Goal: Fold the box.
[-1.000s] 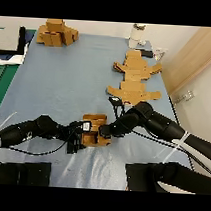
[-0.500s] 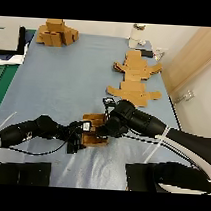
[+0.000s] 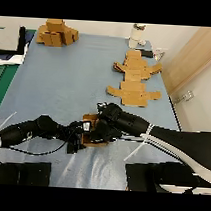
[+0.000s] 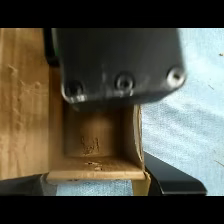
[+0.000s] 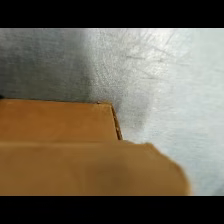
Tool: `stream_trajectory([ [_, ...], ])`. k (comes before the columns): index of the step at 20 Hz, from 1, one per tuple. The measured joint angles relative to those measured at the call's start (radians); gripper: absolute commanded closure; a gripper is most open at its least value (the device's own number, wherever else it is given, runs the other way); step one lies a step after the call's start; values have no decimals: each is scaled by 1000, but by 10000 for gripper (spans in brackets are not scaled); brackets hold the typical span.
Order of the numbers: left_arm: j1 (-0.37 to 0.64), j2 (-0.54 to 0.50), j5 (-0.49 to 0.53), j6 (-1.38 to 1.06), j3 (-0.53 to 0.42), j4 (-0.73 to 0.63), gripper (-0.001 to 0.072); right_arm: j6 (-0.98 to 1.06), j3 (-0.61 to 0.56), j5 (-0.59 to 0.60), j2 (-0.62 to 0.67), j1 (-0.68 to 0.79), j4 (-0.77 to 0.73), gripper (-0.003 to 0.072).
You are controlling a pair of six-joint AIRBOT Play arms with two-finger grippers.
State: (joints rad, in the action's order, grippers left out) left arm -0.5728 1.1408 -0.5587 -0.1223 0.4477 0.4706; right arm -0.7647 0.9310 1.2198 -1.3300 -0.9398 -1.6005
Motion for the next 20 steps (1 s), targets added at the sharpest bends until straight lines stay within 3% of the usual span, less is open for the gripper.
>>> stream_trajectory([
  [1,0,0,0,0,0,0,112,7,1,2,-6,-2,5,574],
  [2,0,0,0,0,0,0,111,14,1,6,-11,-3,12,643],
  [3,0,0,0,-1,0,1,112,26,2,9,-14,-4,17,682],
  [6,0,0,0,0,0,0,111,28,3,10,-19,-7,22,683],
  [7,0,0,0,0,0,0,112,27,3,12,-20,-8,23,654],
  [9,0,0,0,-1,0,1,112,23,2,13,-22,-9,27,234],
  [10,0,0,0,0,0,0,111,20,2,14,-21,-10,26,204],
  [20,0,0,-1,0,0,0,112,34,2,34,104,-10,15,205],
])
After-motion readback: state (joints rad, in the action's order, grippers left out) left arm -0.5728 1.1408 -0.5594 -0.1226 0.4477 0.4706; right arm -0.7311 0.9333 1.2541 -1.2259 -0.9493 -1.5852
